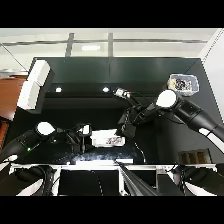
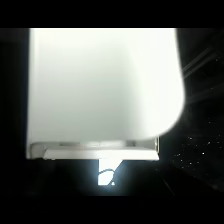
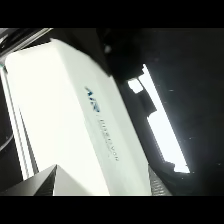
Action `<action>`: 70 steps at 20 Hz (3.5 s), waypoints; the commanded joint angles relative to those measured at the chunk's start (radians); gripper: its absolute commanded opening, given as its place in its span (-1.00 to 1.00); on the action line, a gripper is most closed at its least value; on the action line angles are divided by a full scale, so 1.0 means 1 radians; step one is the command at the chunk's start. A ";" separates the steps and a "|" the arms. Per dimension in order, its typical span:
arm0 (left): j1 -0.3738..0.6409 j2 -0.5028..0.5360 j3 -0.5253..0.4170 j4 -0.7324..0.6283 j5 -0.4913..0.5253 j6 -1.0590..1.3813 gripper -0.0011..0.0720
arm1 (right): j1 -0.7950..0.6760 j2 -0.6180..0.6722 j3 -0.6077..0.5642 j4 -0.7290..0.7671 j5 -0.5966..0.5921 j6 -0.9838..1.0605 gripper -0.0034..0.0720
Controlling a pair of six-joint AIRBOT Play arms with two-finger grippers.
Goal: Fold the box and place the chain.
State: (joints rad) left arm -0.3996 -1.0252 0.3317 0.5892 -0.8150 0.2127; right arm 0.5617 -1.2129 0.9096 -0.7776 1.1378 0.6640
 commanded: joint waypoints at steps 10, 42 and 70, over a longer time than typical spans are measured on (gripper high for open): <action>-0.001 0.000 0.000 0.000 0.000 0.001 0.36 | 0.051 -0.002 -0.001 -0.137 -0.037 -0.002 0.52; -0.001 0.000 0.000 0.000 -0.003 0.001 0.36 | 0.209 -0.001 0.000 -0.260 -0.111 0.051 -0.26; -0.001 0.024 0.000 0.001 0.000 0.000 0.36 | 0.209 -0.014 -0.003 -0.271 -0.103 0.089 -0.25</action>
State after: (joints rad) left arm -0.3996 -1.0023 0.3317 0.5911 -0.8165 0.2131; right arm 0.7704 -1.2240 0.9070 -1.0485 1.0340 0.7509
